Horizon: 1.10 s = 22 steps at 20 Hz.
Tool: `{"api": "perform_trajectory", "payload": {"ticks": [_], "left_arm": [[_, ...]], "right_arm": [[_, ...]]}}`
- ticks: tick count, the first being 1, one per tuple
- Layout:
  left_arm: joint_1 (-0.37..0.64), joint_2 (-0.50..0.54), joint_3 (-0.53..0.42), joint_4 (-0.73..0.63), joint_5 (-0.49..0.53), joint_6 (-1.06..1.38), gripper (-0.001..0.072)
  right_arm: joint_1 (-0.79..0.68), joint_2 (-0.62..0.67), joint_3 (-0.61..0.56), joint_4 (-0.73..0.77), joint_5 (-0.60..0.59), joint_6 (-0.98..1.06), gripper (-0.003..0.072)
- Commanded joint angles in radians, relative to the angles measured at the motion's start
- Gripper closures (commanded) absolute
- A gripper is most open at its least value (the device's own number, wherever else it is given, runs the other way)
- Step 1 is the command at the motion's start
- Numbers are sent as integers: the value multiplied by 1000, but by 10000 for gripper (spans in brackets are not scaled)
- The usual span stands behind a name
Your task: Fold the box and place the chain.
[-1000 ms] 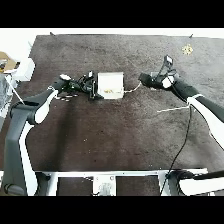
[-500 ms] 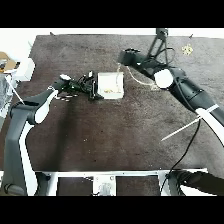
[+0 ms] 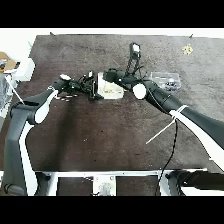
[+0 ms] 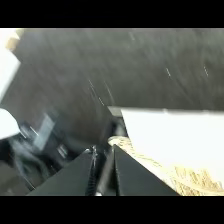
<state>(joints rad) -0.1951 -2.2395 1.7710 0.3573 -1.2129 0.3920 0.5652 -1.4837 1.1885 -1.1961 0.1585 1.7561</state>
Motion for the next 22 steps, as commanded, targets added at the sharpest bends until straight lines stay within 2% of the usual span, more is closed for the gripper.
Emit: {"api": "perform_trajectory", "payload": {"ticks": [1,3,4,5,6,7,10,12,14,16,17,18,22], "left_arm": [[0,0,0,0,0,0,360],[0,0,0,0,0,0,360],[0,0,0,0,0,0,361],[0,0,0,0,0,0,360],[0,0,0,0,0,0,360],[0,0,0,0,0,0,361],[0,0,0,0,1,0,360],[0,0,0,0,1,0,361],[0,0,0,0,0,0,360],[0,0,0,0,1,0,360],[0,0,0,0,0,0,360],[0,0,0,0,0,0,361],[0,0,0,0,0,0,360]], "right_arm": [[-50,-6,-24,-42,76,11,522],[-104,35,-24,-134,166,6,504],[-145,58,-27,-180,233,6,297],[-193,80,-36,-218,293,6,300],[-243,92,-50,-239,328,6,370],[-296,95,-69,-240,344,8,368],[-441,68,-151,-235,305,48,368],[-496,2,-162,-203,272,63,368],[-513,-65,-162,-135,193,62,366],[-512,-120,-160,-60,110,62,264],[-506,-146,-154,-32,77,61,271],[-498,-168,-146,-18,51,62,337],[-479,-233,-90,31,6,62,346]]}}
